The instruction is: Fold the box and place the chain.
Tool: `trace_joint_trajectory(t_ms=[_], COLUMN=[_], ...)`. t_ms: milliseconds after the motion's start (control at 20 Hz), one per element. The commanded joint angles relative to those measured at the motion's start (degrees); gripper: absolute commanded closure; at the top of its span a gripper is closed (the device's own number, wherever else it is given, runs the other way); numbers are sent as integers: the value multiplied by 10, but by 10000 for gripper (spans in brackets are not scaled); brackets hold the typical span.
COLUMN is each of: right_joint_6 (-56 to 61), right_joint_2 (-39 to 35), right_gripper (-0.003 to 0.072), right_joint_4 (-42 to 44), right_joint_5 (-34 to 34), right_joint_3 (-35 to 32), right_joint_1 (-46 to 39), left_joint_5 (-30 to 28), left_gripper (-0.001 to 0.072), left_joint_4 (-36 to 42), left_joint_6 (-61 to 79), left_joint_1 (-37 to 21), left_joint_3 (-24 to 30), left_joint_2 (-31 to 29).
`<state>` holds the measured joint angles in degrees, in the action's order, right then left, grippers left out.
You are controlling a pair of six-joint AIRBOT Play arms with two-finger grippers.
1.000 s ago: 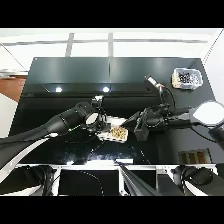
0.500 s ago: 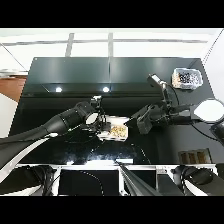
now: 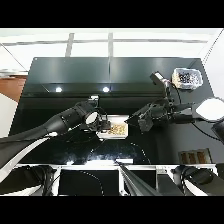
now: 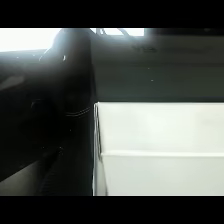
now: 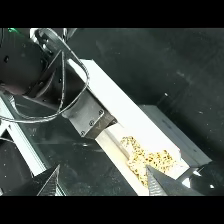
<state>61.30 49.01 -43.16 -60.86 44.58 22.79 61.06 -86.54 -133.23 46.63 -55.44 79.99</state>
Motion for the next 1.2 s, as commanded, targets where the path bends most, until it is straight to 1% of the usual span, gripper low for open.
trace_joint_trajectory(t_ms=[0, 100, 200, 300, 350, 450, 600, 700, 800, 900, 950, 1000, 1050, 1150], right_joint_6=[1, 1, 0, 0, 0, 0, 16, 29, 29, 28, 28, 28, 28, 28], right_joint_2=[0, 0, 0, 0, 0, 0, 0, -3, -9, -10, -10, -10, -10, -10], right_gripper=[80, 80, 80, 80, 81, 80, 81, 81, 81, 80, 80, 80, 80, 80], right_joint_4=[0, 0, 0, -8, -17, -31, -42, -41, -41, -41, -41, -41, -41, -43], right_joint_5=[7, 3, -3, -8, -9, -12, -28, -46, -75, -102, -110, -114, -115, -114], right_joint_3=[0, 0, 0, 0, 0, 0, 0, 0, 0, 0, 0, 0, 0, 0], right_joint_1=[0, 0, 0, 0, 0, 0, -16, -55, -112, -163, -183, -198, -207, -213], left_joint_5=[40, 70, 108, 172, 203, 217, 197, 184, 164, 134, 131, 131, 134, 123], left_gripper=[181, 185, 185, 185, 185, 185, 184, 184, 184, 184, 184, 184, 184, 182], left_joint_4=[1, 1, -1, -9, -20, -23, 33, 84, 165, 302, 384, 449, 497, 510], left_joint_6=[56, 151, 264, 448, 503, 535, 587, 633, 687, 772, 833, 881, 925, 1007], left_joint_1=[3, 3, -4, -17, -29, -73, -164, -240, -332, -432, -480, -516, -538, -539], left_joint_3=[-23, -43, -45, -44, -42, -33, 9, 58, 117, 176, 203, 226, 249, 273], left_joint_2=[-9, -33, -70, -107, -125, -162, -221, -259, -295, -320, -324, -323, -322, -318])
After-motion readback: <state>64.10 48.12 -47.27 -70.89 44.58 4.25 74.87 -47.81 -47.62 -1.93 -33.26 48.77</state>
